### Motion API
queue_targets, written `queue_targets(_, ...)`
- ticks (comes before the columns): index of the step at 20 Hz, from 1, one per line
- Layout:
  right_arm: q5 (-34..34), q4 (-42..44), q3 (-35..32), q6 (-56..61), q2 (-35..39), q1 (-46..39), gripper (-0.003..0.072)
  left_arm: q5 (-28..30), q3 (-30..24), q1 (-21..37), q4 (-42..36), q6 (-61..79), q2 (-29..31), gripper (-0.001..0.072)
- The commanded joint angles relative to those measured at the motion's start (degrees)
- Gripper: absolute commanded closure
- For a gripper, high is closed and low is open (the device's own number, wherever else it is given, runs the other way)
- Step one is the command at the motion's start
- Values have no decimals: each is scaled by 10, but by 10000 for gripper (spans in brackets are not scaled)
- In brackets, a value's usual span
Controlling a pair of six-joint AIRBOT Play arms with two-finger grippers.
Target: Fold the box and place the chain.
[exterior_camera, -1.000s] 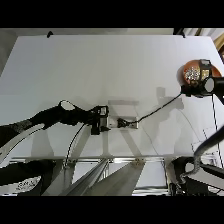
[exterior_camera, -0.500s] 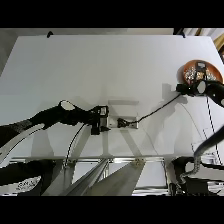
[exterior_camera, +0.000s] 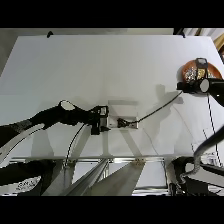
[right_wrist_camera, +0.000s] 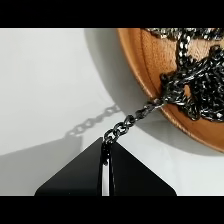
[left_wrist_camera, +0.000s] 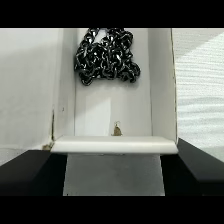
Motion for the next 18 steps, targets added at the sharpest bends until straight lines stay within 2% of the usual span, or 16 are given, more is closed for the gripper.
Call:
queue_targets(1,89,12,0,-59,101,43,669,0,0,0,0,0,0,570)
queue_targets(5,180,58,0,-72,240,126,669,0,0,0,0,0,0,570)
queue_targets(10,240,101,0,-70,372,233,669,0,0,0,0,0,0,570)
queue_targets(14,270,135,0,-70,433,313,669,0,0,0,0,0,0,570)
queue_targets(18,268,195,0,-71,452,384,669,0,0,0,0,0,0,570)
